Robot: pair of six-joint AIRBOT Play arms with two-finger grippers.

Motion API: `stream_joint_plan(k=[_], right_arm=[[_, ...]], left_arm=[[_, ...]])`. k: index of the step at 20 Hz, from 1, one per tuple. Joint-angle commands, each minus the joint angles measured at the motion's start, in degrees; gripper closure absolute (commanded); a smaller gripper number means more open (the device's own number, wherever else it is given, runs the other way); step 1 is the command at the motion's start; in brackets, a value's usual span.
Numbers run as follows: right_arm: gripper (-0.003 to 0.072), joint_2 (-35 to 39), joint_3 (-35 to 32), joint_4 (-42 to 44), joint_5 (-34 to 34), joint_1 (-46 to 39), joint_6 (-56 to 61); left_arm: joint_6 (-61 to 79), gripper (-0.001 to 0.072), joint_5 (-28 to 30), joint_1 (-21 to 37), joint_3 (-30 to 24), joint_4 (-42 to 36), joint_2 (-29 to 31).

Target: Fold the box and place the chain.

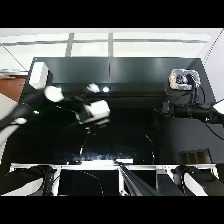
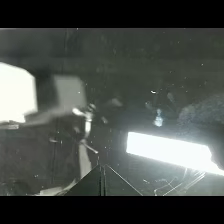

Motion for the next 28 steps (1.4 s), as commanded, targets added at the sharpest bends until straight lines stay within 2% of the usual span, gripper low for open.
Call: stream_joint_plan(k=[1, 3, 5, 6, 8, 14, 16, 22, 23, 24, 25, 28], right_arm=[[0.0657, 0.0, 0.1, 0.0, -0.7, -0.1, 0.0], [0.0656, 0.0, 0.1, 0.0, -1.0, -0.1, 0.0], [0.0657, 0.0, 0.1, 0.0, -1.4, -0.1, 0.0], [0.0656, 0.0, 0.1, 0.0, -1.4, -0.1, 0.0], [0.0656, 0.0, 0.1, 0.1, -1.4, -0.1, 0.0], [0.0656, 0.0, 0.1, 0.1, -1.3, -0.1, 0.5], [0.0656, 0.0, 0.1, 0.0, -1.4, -0.1, 0.5], [0.0656, 0.0, 0.1, 0.0, -1.6, -0.1, 1.4], [0.0656, 0.0, 0.1, 0.0, -1.6, -0.1, 1.4], [0.0656, 0.0, 0.1, 0.0, -1.6, 0.0, 1.4], [0.0656, 0.0, 0.1, 0.0, -1.4, -0.1, 1.4], [0.0656, 0.0, 0.1, 0.0, 0.0, 0.0, 1.4]], left_arm=[[-10.9, 0.0348, -7.4, 21.5, 0.1, 3.2, 2.9], [-13.6, 0.0348, -7.8, 33.3, 0.1, 3.1, 2.8], [-14.3, 0.0341, -3.7, 42.2, 0.1, 2.1, 2.8], [-14.6, 0.0294, 0.1, 45.6, 0.2, -0.9, 2.6], [-15.2, 0.0291, 4.9, 49.1, 1.4, -5.7, 1.2], [-15.5, 0.0291, 10.4, 48.1, 4.4, -1.8, -5.8], [-15.5, 0.029, 12.0, 47.7, 4.4, -3.8, -6.9], [-15.3, 0.029, 15.6, 42.5, 4.5, -3.0, -8.7], [-15.4, 0.0267, 16.4, 41.6, 4.5, -2.8, -8.7], [-15.8, 0.0046, 17.2, 41.0, 4.5, -1.8, -8.7], [-18.2, -0.0011, 18.2, 40.7, 4.5, -0.7, -8.6], [-25.9, -0.0011, 13.1, 40.7, 6.9, 5.7, -7.2]])
